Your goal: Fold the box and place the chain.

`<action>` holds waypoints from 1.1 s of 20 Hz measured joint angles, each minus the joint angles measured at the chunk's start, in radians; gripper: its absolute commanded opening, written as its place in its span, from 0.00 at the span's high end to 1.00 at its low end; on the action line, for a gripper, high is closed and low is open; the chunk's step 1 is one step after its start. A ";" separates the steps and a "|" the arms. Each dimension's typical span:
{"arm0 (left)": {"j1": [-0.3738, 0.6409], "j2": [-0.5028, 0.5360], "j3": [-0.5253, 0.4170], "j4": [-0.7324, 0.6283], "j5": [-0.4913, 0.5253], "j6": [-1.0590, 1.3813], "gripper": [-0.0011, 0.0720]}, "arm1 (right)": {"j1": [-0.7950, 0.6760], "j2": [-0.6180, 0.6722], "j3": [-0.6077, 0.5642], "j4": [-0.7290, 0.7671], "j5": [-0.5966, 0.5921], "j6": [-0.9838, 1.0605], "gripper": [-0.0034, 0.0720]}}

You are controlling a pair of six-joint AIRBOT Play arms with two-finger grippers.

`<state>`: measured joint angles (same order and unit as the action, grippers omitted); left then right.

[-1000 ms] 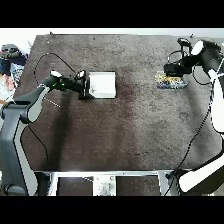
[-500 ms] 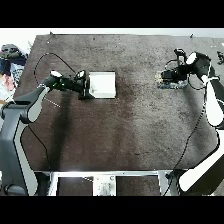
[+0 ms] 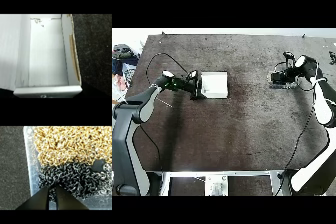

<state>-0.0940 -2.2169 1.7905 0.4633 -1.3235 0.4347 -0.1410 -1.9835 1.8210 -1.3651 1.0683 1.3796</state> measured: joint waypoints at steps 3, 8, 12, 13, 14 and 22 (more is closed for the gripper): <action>0.000 0.000 0.000 0.000 0.000 0.000 0.48 | 0.000 0.000 0.000 -0.001 0.003 0.000 0.94; 0.000 0.000 0.000 0.000 0.000 0.000 0.48 | 0.000 0.042 0.000 -0.003 0.016 0.000 0.94; 0.000 0.000 0.000 0.000 0.000 0.000 0.48 | 0.004 0.134 0.000 -0.003 0.043 -0.001 0.94; 0.000 0.000 0.000 0.000 0.000 0.000 0.48 | 0.005 0.167 0.000 -0.003 0.050 -0.006 0.94; 0.000 0.000 0.000 0.000 0.000 0.000 0.48 | 0.008 0.200 0.000 -0.003 0.053 -0.012 0.94; 0.000 0.000 0.000 0.000 0.000 0.000 0.48 | 0.029 0.515 0.002 0.000 -0.068 -0.054 0.94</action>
<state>-0.0940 -2.2169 1.7905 0.4633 -1.3231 0.4347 -0.1123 -1.4685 1.8229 -1.3647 1.0008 1.3258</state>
